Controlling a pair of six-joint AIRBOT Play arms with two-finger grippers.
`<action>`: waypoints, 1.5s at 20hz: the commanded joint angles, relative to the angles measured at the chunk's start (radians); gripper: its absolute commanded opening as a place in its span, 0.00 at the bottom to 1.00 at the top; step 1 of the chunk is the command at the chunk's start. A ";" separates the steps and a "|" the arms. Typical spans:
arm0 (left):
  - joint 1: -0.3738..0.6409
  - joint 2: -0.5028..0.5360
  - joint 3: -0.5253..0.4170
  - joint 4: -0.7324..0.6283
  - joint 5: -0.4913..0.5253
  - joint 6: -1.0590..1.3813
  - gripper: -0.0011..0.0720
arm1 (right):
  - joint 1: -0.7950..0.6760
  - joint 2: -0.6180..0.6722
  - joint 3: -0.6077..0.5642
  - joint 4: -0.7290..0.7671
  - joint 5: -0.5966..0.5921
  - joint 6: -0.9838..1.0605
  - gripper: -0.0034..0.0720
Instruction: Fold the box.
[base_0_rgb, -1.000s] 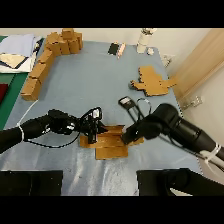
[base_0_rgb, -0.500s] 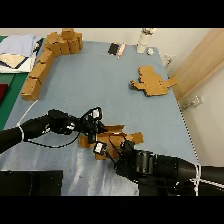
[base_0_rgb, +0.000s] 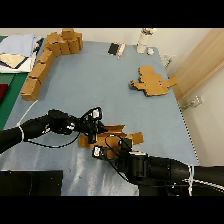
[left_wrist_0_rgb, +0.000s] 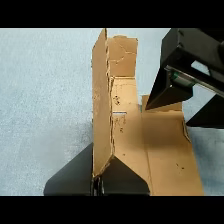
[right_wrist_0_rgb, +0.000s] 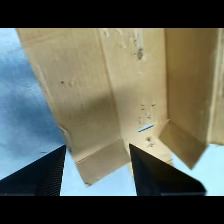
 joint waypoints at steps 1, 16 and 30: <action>-0.001 0.000 0.000 0.000 0.000 0.000 0.03 | 0.001 -0.002 0.000 -0.052 0.011 0.017 0.81; -0.001 0.000 0.000 0.000 0.000 0.000 0.03 | -0.001 0.004 0.008 -0.150 0.018 0.178 0.99; -0.001 0.000 0.000 0.000 -0.005 0.000 0.03 | -0.361 0.221 -0.058 0.219 0.225 -0.380 0.99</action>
